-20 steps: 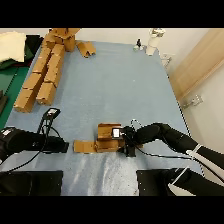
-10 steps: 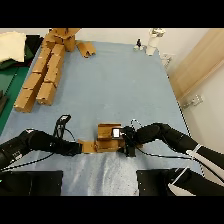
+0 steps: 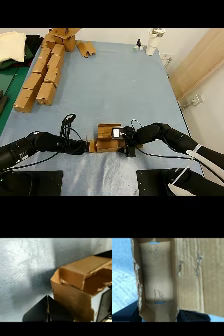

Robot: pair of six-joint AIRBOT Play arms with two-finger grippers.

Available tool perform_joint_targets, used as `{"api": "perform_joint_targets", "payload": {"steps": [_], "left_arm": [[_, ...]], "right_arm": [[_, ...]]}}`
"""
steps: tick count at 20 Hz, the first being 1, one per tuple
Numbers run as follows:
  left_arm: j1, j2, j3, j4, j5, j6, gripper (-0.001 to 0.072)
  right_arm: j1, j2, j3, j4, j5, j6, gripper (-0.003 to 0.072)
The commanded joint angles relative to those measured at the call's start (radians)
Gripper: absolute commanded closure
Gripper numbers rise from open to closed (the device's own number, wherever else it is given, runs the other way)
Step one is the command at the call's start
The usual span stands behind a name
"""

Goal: Fold the box.

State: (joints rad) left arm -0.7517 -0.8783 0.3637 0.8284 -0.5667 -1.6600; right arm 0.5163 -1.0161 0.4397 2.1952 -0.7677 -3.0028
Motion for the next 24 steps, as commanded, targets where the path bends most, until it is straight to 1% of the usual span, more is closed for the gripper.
{"api": "perform_joint_targets", "payload": {"steps": [1, 4, 5, 6, 11, 15, 17, 18, 19, 20, 24], "left_arm": [[-0.003, 0.026, 0.027, -0.043, -0.010, 0.026, 0.0699], [-0.002, 0.037, 0.061, -0.042, -0.019, 0.026, 0.0695], [-0.001, 0.037, 0.068, -0.042, -0.018, 0.025, 0.0563], [-0.001, 0.037, 0.072, -0.041, -0.015, 0.018, 0.0379], [0.014, 0.037, 0.081, -0.037, -0.023, 0.018, 0.0381], [0.036, 0.037, 0.113, -0.044, -0.045, 0.023, 0.0379], [0.034, 0.036, 0.117, -0.047, -0.097, 0.041, 0.0377], [0.034, 0.032, 0.117, -0.047, -0.125, 0.047, 0.0321], [0.034, 0.026, 0.117, -0.048, -0.142, 0.047, 0.0125], [0.034, 0.018, 0.117, -0.047, -0.143, 0.047, 0.0140], [0.034, -0.011, 0.117, -0.052, -0.139, 0.047, 0.0138]], "right_arm": [[0.001, -0.001, -0.001, 0.000, 0.000, 0.000, 0.0184], [0.001, -0.001, -0.001, 0.000, 0.000, 0.000, 0.0184], [0.001, -0.001, -0.001, 0.000, 0.000, 0.000, 0.0184], [0.001, -0.001, -0.001, 0.000, 0.000, 0.000, 0.0184], [0.001, -0.001, -0.001, 0.000, 0.000, 0.000, 0.0184], [0.001, -0.001, -0.001, 0.000, 0.000, 0.000, 0.0184], [0.001, -0.001, -0.001, 0.000, 0.000, 0.000, 0.0184], [0.001, -0.001, -0.001, 0.000, 0.000, 0.000, 0.0184], [0.001, -0.001, -0.001, 0.000, 0.000, 0.000, 0.0184], [0.001, -0.001, -0.001, 0.000, 0.000, 0.000, 0.0184], [0.001, -0.001, -0.001, 0.000, 0.000, 0.000, 0.0184]]}}
